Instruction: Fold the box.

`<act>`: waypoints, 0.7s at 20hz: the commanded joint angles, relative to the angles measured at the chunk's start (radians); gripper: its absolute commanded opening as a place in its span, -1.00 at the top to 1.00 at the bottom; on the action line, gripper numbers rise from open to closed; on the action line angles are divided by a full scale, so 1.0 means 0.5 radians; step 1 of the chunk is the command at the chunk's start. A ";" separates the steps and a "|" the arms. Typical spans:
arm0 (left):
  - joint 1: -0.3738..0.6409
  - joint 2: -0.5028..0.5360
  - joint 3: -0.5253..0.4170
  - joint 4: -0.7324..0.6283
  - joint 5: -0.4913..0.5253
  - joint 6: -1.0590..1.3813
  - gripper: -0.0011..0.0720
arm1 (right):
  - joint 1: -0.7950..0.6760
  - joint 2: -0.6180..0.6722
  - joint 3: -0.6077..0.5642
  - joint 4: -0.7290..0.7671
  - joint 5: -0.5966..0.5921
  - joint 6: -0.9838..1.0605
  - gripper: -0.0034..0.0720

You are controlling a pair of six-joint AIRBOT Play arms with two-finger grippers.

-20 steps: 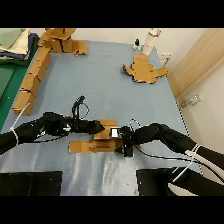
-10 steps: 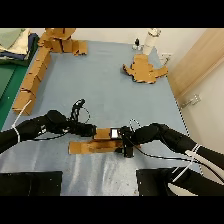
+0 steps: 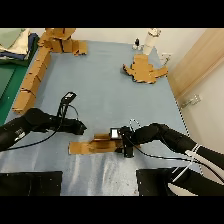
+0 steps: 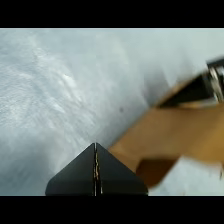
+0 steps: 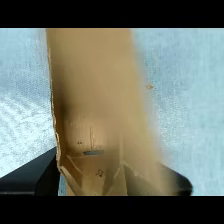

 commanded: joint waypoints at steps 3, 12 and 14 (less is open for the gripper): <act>-0.060 0.564 -0.140 0.515 -0.555 0.467 -0.24 | -0.001 0.001 -0.001 -0.001 0.000 0.001 -0.41; -0.476 0.274 -0.142 0.588 -0.207 0.760 -0.97 | -0.001 0.001 -0.001 -0.001 0.000 0.001 -0.41; -0.575 0.167 -0.142 0.578 0.019 0.760 -0.97 | -0.001 0.001 -0.001 -0.002 0.001 0.001 -0.41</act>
